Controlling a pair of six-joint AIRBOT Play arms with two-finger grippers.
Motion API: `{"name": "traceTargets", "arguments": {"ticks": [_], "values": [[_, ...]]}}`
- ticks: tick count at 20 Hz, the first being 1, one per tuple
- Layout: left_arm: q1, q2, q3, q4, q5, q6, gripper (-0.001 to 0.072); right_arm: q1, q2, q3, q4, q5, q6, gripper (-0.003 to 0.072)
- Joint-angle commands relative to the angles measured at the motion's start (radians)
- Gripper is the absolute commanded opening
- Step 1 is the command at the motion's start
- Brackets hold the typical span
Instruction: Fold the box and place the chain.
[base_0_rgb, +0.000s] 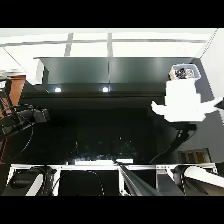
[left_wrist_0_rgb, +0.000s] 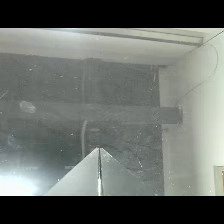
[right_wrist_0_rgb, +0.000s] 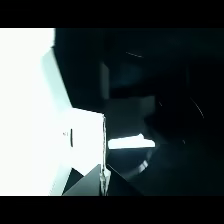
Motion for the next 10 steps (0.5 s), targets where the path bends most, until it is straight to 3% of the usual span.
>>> {"name": "traceTargets", "arguments": {"ticks": [1,4,6,10], "values": [[0.001,0.0,0.0,-0.014,0.0,0.0,0.0022,0.126,0.148,-0.145,0.129,-0.06,0.048,0.0014],[0.001,-0.015,-0.032,-0.058,0.067,0.0,0.0022,0.295,0.24,-0.315,0.276,-0.145,0.095,0.0015],[0.001,-0.052,-0.058,-0.149,0.113,0.001,0.0022,0.431,0.311,-0.437,0.381,-0.271,0.094,0.0014],[-0.032,-0.235,-0.06,-0.459,0.199,0.223,0.0022,0.715,0.365,-0.64,0.513,-0.574,0.095,0.0014]]}}
